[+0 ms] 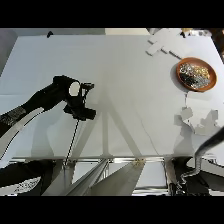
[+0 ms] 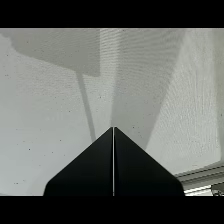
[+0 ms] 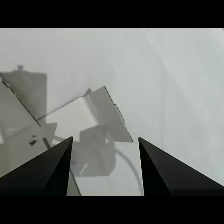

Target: Fold the box and place the chain.

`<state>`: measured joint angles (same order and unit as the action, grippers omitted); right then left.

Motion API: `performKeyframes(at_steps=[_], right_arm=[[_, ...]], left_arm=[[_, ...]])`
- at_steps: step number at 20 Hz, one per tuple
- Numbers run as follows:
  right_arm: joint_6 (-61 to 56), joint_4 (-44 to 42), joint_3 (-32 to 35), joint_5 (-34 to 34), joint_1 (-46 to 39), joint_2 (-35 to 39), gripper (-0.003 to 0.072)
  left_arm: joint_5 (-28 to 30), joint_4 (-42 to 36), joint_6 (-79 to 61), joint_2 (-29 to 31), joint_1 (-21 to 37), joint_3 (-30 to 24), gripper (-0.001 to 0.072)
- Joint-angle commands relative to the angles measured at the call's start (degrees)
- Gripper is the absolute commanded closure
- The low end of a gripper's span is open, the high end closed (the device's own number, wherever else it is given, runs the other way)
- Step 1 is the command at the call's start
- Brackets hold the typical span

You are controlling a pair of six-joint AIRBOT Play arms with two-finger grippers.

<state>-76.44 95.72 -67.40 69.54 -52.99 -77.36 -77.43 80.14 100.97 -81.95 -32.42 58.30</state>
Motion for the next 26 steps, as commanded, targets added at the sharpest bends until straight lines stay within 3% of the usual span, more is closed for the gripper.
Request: performKeyframes(at_steps=[1, 5, 10, 18, 22, 26], right_arm=[[5.40, -0.66, -6.16, 3.98, -1.46, -6.91, 0.0215], [6.62, -1.33, -10.91, 6.86, -1.49, -13.97, 0.0218], [9.27, -0.57, -11.02, 12.68, -1.46, -20.61, 0.0227], [10.80, 0.48, -10.99, 13.68, -1.46, -23.17, 0.0285], [12.15, 0.44, -11.02, 13.77, -1.46, -23.19, 0.0499], [14.38, -0.63, -11.02, 13.94, -1.46, -22.29, 0.0508]], left_arm=[[0.02, 0.02, -0.02, -0.04, -0.02, 0.00, 0.0698], [0.00, 0.02, -0.02, -0.04, -0.02, -0.02, 0.0698], [0.00, 0.02, -0.02, -0.04, -0.02, 0.00, 0.0698], [0.02, 0.02, -0.02, -0.04, -0.02, 0.00, 0.0698], [0.02, 0.02, -0.02, -0.04, -0.02, 0.00, 0.0698], [0.02, 0.02, -0.02, -0.04, -0.02, -0.02, 0.0698]])
